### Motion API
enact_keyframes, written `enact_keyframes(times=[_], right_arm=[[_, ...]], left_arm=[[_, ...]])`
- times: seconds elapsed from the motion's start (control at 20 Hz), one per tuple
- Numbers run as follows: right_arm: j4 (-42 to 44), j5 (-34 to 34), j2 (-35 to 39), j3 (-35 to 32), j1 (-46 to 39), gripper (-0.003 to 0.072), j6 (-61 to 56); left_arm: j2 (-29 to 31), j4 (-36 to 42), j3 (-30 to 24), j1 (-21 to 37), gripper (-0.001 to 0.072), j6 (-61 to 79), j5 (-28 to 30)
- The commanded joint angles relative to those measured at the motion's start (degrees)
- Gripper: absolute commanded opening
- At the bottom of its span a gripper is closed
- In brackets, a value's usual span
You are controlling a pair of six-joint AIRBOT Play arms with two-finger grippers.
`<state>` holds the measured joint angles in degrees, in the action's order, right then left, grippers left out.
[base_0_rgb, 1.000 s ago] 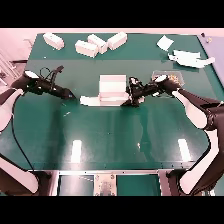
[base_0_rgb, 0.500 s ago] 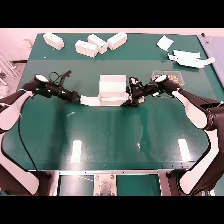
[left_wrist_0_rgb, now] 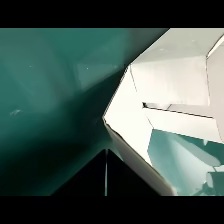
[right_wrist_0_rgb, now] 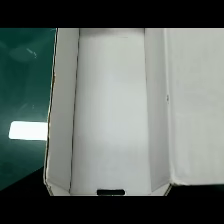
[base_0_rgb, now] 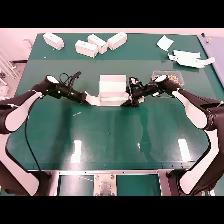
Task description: Fold the box and place the chain.
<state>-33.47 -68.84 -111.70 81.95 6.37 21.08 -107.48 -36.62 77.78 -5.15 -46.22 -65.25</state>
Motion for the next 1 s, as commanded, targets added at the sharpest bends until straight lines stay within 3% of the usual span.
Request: enact_keyframes(times=[0.0, 0.1, 0.15, 0.2, 0.25, 0.55, 0.6, 0.95], right_arm=[[0.02, -0.02, 0.00, 0.02, 0.02, 0.0573, 0.00], [0.02, -0.02, 0.00, 0.02, 0.02, 0.0573, 0.00], [0.02, -0.02, 0.00, 0.02, 0.02, 0.0573, 0.00], [0.02, -0.02, 0.00, 0.02, 0.02, 0.0573, 0.00], [0.02, -0.02, 0.00, 0.02, 0.02, 0.0573, 0.00], [0.02, -0.02, 0.00, 0.02, 0.02, 0.0573, 0.00], [0.02, -0.02, 0.00, 0.02, 0.02, 0.0573, 0.00], [0.02, -0.02, 0.00, 0.02, 0.00, 0.0572, 0.00]], left_arm=[[2.25, 1.66, 0.13, -0.17, 0.0022, 0.00, 0.92], [3.52, 1.51, 0.13, -0.17, 0.0023, 0.15, 1.68], [3.74, 1.73, 0.13, -0.17, 0.0105, 0.15, 1.73], [3.72, 2.67, 0.13, -0.17, 0.0324, 0.15, 1.53], [3.72, 3.26, 0.13, -0.17, 0.0339, 0.35, 1.20], [3.72, 8.20, 0.13, -0.22, 0.0332, 1.84, -1.09], [3.72, 8.68, 0.13, -0.33, 0.0282, 2.91, -1.42], [3.72, 8.59, 0.13, -2.25, 0.0281, 3.19, -1.29]])
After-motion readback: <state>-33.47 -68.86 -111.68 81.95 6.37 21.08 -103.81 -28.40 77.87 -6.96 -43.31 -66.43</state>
